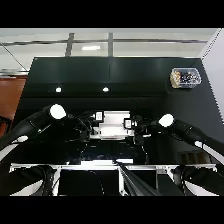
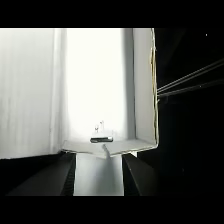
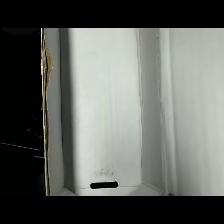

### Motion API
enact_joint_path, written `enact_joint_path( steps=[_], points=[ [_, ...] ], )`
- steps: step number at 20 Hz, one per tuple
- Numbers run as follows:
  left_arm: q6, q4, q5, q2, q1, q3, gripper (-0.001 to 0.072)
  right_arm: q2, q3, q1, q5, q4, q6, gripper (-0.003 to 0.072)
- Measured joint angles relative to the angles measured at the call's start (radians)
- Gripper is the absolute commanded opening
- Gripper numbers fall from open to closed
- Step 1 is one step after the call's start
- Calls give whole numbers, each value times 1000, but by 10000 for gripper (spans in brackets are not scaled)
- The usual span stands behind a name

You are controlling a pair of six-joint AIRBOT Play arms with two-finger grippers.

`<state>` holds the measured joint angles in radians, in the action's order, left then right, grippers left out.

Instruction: Fold the box and place the chain.

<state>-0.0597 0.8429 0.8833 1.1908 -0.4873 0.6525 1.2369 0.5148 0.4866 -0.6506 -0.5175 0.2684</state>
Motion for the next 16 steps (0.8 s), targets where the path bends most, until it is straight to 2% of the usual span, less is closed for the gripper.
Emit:
enact_joint_path(
  steps=[2,3,9,10,11,12,13,14,15,16],
  points=[
    [0,-26,6,2,-4,0,318,0,0,0,0,-1,0,16],
    [0,-43,8,4,-6,0,227,0,0,0,-1,-1,0,16],
    [0,-139,7,42,-9,0,214,0,0,0,0,0,-1,16],
    [0,-146,6,48,-9,0,137,0,0,0,0,0,-1,16],
    [0,-151,6,52,-9,0,124,0,0,0,0,0,-1,16],
    [0,-156,2,55,-9,0,195,0,0,0,0,0,0,16],
    [0,-160,-1,57,-9,0,305,0,0,0,1,0,0,16],
    [0,-163,-2,58,-9,0,269,0,0,0,1,1,-1,16],
    [0,-164,-4,60,-9,0,263,0,0,0,1,1,0,16],
    [0,-164,-5,60,-9,0,219,0,0,0,1,1,-1,16]
  ],
)
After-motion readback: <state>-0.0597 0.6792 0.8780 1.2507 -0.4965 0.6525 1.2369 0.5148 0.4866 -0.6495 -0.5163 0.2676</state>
